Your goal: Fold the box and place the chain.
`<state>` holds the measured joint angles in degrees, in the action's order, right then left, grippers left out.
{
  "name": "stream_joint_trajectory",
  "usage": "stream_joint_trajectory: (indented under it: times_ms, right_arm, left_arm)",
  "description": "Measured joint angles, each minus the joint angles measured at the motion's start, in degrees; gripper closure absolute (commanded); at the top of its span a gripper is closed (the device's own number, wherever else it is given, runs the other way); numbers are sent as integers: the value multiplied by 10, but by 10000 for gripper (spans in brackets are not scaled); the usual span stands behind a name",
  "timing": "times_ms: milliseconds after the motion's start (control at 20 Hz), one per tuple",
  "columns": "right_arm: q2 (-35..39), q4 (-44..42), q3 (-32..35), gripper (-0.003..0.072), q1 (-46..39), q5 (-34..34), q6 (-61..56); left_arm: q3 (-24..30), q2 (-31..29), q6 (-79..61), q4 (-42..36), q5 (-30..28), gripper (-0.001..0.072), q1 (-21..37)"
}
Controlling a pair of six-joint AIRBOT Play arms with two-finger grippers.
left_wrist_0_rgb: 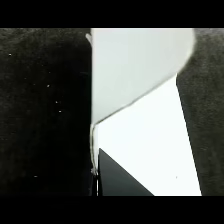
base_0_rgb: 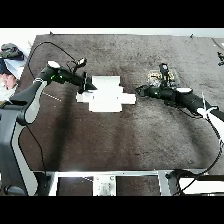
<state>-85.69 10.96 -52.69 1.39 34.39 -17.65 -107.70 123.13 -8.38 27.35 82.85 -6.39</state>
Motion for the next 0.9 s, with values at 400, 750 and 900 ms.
stream_joint_trajectory:
  times_ms: [400,750,900]
  right_arm:
    - [-1,14,0,309,0,-3,1]
    - [-1,21,0,309,0,-8,1]
    - [-1,25,0,309,0,-9,2]
  left_arm:
    - [15,9,-56,-3,-38,700,1]
    - [16,22,-69,-4,-50,700,1]
    - [16,23,-76,-4,-54,700,1]
